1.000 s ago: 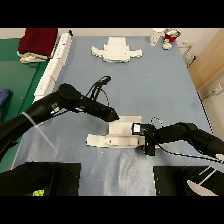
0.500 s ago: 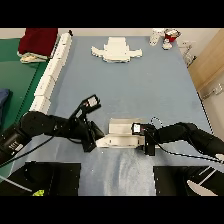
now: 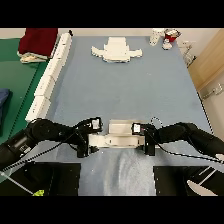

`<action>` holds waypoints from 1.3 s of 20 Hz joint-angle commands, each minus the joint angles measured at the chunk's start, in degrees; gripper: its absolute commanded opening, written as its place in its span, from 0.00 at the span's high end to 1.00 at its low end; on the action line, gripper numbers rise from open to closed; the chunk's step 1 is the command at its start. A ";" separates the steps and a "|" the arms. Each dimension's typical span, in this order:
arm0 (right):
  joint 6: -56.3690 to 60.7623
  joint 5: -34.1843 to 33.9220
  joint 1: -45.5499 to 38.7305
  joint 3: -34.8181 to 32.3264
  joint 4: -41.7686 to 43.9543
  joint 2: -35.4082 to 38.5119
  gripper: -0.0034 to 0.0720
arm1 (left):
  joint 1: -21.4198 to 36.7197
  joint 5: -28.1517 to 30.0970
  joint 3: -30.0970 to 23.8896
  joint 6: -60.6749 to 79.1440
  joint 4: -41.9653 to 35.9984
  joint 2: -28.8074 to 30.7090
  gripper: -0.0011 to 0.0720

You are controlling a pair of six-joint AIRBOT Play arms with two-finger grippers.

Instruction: Fold the box.

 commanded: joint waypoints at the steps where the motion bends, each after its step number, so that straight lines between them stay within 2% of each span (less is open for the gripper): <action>1: 0.02 0.00 0.02 0.04 0.04 0.00 0.27 | 3.15 2.05 -1.73 10.12 -4.02 -4.70 0.07; 5: 0.02 0.00 0.02 0.04 0.02 0.00 0.27 | 2.99 4.90 -1.73 18.03 -8.96 -11.15 0.07; 9: 0.02 0.00 0.02 0.04 0.04 0.00 0.27 | 2.97 9.25 -1.73 24.72 -15.19 -15.13 0.08; 11: 0.02 0.02 0.02 0.04 0.04 0.00 0.27 | 2.14 11.37 -1.70 26.60 -16.98 -16.74 0.24; 12: 0.02 0.00 0.02 0.04 0.04 0.00 0.27 | 1.25 12.07 -1.68 27.71 -17.18 -17.35 0.27; 15: 0.02 0.02 0.04 0.04 0.02 0.00 0.27 | -1.27 14.64 -1.60 28.76 -17.92 -18.62 0.27; 16: 0.02 0.00 0.02 0.04 0.04 0.00 0.27 | -1.68 16.31 -1.57 28.79 -17.88 -18.86 0.51; 17: 0.02 0.00 0.02 0.04 0.02 0.00 0.27 | -1.84 17.49 -1.55 28.79 -17.90 -18.91 0.70; 20: 0.02 0.00 0.02 0.04 0.02 0.00 0.27 | -3.45 17.68 -1.01 28.79 -19.10 -18.91 0.70; 21: 0.02 0.00 0.02 0.04 0.04 0.00 0.27 | -4.17 17.66 -0.94 28.87 -20.24 -18.88 0.85; 22: 0.02 0.00 0.04 0.04 0.04 0.00 0.27 | -4.87 17.70 -0.87 29.00 -20.90 -18.91 0.87; 26: 0.02 0.00 0.02 0.04 0.02 0.00 0.27 | -5.97 17.53 -0.87 30.53 -25.38 -20.31 0.87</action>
